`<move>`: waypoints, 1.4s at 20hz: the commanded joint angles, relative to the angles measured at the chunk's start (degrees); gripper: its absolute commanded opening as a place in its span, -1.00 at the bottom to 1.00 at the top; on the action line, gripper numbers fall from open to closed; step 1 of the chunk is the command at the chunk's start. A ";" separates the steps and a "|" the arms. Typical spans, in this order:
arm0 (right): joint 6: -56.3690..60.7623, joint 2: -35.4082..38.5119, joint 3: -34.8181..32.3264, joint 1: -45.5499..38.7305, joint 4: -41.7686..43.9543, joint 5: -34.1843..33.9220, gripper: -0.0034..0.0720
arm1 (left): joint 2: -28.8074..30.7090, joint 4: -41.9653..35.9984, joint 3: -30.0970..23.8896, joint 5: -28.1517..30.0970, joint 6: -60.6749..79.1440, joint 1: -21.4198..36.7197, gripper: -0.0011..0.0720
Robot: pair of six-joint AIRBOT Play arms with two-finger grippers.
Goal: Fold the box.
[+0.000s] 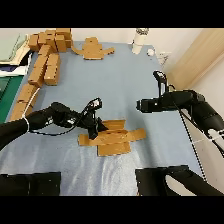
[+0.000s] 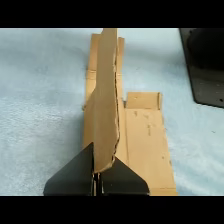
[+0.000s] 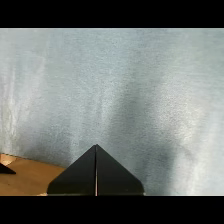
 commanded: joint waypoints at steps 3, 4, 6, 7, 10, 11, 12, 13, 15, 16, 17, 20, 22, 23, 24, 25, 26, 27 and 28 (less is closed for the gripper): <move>0.04 0.02 -0.11 0.02 0.02 -1.49 -0.90 | 0.00 0.20 -0.24 -0.79 -1.05 0.04 -0.94; 1.53 0.02 -0.11 0.00 -0.35 -2.69 -0.90 | 0.00 0.22 -0.24 -0.74 -1.03 0.15 -0.94; 8.41 0.20 -0.11 0.02 -4.72 -7.52 -0.90 | 0.00 0.20 -0.15 -0.94 -1.05 0.31 -0.94; 10.99 0.33 -0.11 0.15 -7.50 -11.34 -0.90 | 0.00 0.20 -0.15 -0.96 -1.05 0.26 -0.94; 19.37 2.14 -0.13 4.70 -14.56 -23.63 -0.90 | 0.00 0.15 -0.15 -0.92 -1.05 0.13 -0.94; 21.75 2.91 -0.13 6.82 -14.21 -26.67 -0.90 | 0.00 0.15 -0.15 -0.90 -1.05 0.13 -0.94; 23.43 3.61 -0.13 9.53 -13.11 -29.59 -0.90 | 0.00 0.15 -0.15 -0.92 -1.05 0.13 -0.94; 23.80 4.20 -0.24 12.50 -12.46 -31.30 -0.90 | 0.00 0.15 -0.15 -0.90 -1.05 0.13 -0.94; 23.69 6.43 -2.27 20.20 -13.22 -30.32 -0.90 | 0.00 0.15 -0.15 -0.90 -1.05 0.13 -0.94; 22.32 7.89 -4.20 24.39 -14.12 -28.20 -0.90 | 0.00 0.15 -0.15 -0.90 -1.05 0.13 -0.94; 20.35 9.97 -6.91 29.24 -15.32 -25.00 -0.90 | 0.00 0.15 -0.15 -0.92 -1.05 0.13 -0.94; 12.68 19.30 -17.16 45.53 -23.19 -11.69 -0.90 | 0.00 0.15 -0.15 -0.90 -1.05 0.13 -0.94; 9.22 25.44 -23.82 54.60 -29.64 -5.31 -0.62 | 0.00 0.15 -0.15 -0.92 -1.05 0.13 -0.94; 8.83 27.04 -26.43 57.53 -33.75 -3.76 0.35 | 0.00 0.15 -0.15 -0.92 -1.05 0.13 -0.94; 8.83 27.61 -28.65 59.65 -38.16 -2.69 0.72 | 0.00 0.15 -0.15 -0.92 -1.05 0.13 -0.94; 8.81 27.45 -29.83 60.63 -40.87 -2.40 0.72 | 0.00 0.15 -0.15 -0.90 -1.05 0.13 -0.94; 8.74 26.69 -30.36 60.98 -43.87 -1.42 0.72 | 0.00 0.15 -0.15 -0.90 -1.05 0.13 -0.94; 8.76 25.83 -30.34 60.96 -46.31 0.15 0.72 | 0.00 0.15 -0.15 -0.90 -1.05 0.13 -0.94; 8.76 24.92 -30.34 60.92 -47.78 2.10 0.72 | 0.00 0.15 -0.15 -0.94 -1.05 0.13 -0.94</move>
